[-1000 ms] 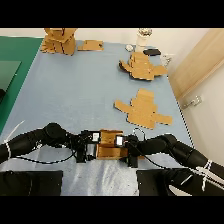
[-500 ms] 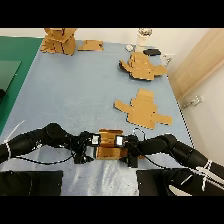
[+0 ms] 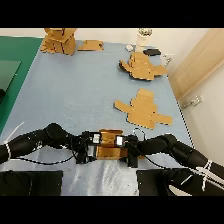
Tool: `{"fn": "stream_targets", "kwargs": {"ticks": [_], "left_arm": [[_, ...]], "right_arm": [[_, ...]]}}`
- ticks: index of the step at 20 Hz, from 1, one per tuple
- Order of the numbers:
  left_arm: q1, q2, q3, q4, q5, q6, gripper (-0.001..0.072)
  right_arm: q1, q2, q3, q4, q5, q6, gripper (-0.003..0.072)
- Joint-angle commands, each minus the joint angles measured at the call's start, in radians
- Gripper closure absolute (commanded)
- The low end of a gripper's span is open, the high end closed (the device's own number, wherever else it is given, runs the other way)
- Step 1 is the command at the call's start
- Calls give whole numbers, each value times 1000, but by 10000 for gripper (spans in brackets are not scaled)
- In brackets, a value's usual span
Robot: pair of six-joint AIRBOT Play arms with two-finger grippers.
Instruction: Fold the box.
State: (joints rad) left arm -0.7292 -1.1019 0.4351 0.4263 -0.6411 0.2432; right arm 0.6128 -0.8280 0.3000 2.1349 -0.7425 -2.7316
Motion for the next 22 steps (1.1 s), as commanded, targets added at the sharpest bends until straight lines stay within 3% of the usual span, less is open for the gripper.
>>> {"fn": "stream_targets", "kwargs": {"ticks": [1,19,20,22], "left_arm": [[-27,0,0,-15,37,-8,-10],[-88,-38,1,-38,134,-27,-7],[-90,-38,1,-38,143,-27,56],[-94,-38,1,-38,151,-27,63]], "right_arm": [[0,0,0,0,0,0,97],[0,0,0,0,0,0,97],[0,0,0,0,0,0,97],[0,0,0,0,0,0,97]]}}
